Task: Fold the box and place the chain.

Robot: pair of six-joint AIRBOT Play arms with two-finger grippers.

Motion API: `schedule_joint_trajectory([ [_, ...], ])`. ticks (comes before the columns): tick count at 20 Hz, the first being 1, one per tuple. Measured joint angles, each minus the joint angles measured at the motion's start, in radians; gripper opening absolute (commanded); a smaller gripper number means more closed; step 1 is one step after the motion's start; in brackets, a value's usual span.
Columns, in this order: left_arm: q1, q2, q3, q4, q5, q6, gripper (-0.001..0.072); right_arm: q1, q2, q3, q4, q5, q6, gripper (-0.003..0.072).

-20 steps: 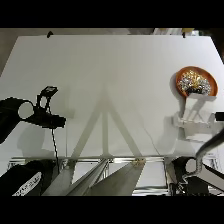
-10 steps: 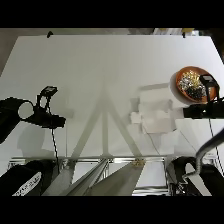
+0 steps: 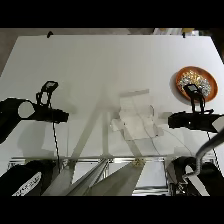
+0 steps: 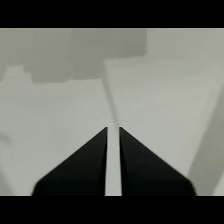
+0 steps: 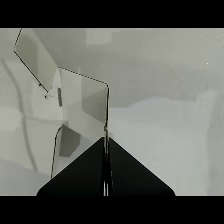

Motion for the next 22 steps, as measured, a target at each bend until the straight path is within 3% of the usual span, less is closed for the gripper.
schedule_joint_trajectory([
  [3, 0.000, -0.072, 0.000, -0.385, 0.083, 0.361, 0.0451, 0.008, 0.003, -0.004, 0.008, 0.001, 0.000, 0.0019],
  [5, -0.003, -0.168, 0.012, -0.713, 0.071, 0.655, 0.0467, 0.011, 0.004, -0.005, 0.012, 0.002, 0.001, 0.0019],
  [6, -0.007, -0.225, 0.030, -0.838, 0.048, 0.770, 0.0536, 0.011, 0.005, -0.005, 0.013, 0.003, 0.001, 0.0019],
  [8, -0.033, -0.353, 0.098, -1.005, -0.017, 0.931, 0.0578, 0.012, 0.005, -0.005, 0.014, 0.003, 0.000, 0.0019],
  [11, -0.107, -0.528, 0.233, -1.109, -0.076, 1.045, 0.0578, 0.012, 0.005, -0.005, 0.016, 0.003, 0.000, 0.0019],
  [15, -0.193, -0.681, 0.379, -1.152, -0.081, 1.103, 0.0577, 0.012, 0.005, -0.005, 0.020, 0.003, 0.000, 0.0019],
  [22, -0.261, -0.815, 0.495, -1.111, -0.092, 1.120, 0.0574, 0.012, 0.005, -0.005, 0.036, 0.002, -0.001, 0.0019],
])
